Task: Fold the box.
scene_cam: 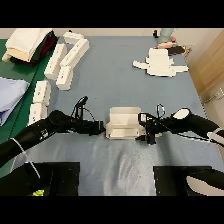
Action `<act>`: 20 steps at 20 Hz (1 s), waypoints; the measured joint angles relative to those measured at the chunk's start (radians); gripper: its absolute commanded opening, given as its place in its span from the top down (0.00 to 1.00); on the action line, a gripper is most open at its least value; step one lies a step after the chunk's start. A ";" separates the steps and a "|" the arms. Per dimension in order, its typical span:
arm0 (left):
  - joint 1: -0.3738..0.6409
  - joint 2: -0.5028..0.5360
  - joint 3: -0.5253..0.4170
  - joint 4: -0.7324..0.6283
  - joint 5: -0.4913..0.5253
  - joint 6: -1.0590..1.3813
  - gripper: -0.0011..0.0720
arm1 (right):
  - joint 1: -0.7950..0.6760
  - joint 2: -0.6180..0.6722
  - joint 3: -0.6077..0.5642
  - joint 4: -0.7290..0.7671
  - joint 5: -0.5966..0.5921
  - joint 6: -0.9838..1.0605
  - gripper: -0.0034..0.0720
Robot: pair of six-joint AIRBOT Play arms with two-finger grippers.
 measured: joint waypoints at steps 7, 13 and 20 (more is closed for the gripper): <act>-0.031 -0.008 0.013 -0.049 0.052 0.001 0.33 | 0.000 0.000 0.000 0.000 0.000 0.000 0.28; -0.037 -0.039 0.020 -0.064 0.068 -0.002 0.33 | 0.000 0.000 0.000 0.000 0.000 0.000 0.28; -0.158 -0.093 0.123 0.243 0.027 -0.303 0.44 | 0.000 0.000 0.000 0.000 0.000 0.000 0.28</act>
